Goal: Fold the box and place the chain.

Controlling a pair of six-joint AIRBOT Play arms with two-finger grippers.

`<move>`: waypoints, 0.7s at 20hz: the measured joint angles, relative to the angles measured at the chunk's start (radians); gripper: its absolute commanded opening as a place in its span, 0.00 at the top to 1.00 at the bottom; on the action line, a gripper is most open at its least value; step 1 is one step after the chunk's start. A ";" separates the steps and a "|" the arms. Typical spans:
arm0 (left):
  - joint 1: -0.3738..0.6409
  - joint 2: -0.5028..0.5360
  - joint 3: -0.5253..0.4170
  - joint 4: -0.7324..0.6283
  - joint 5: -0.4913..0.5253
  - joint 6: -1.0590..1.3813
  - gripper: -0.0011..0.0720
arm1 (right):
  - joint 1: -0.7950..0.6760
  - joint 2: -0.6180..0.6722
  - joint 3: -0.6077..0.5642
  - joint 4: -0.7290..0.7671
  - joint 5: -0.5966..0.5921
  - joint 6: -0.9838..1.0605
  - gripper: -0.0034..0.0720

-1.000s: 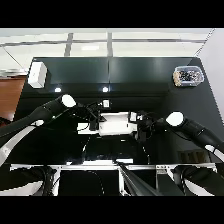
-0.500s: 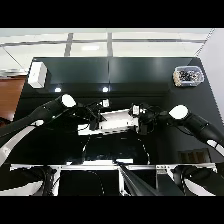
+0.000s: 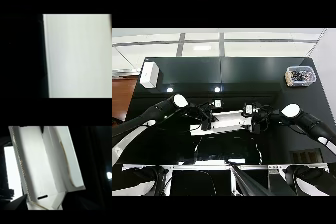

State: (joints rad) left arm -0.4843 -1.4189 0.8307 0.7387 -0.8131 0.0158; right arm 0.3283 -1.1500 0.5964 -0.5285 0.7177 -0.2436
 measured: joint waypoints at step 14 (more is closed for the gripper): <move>-0.001 -0.001 0.002 -0.018 -0.024 0.003 0.95 | 0.043 -0.069 0.000 0.077 0.064 -0.068 0.03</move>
State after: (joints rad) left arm -0.4850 -1.4200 0.8322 0.7212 -0.8371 0.0189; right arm 0.3710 -1.2190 0.5964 -0.4519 0.7815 -0.3115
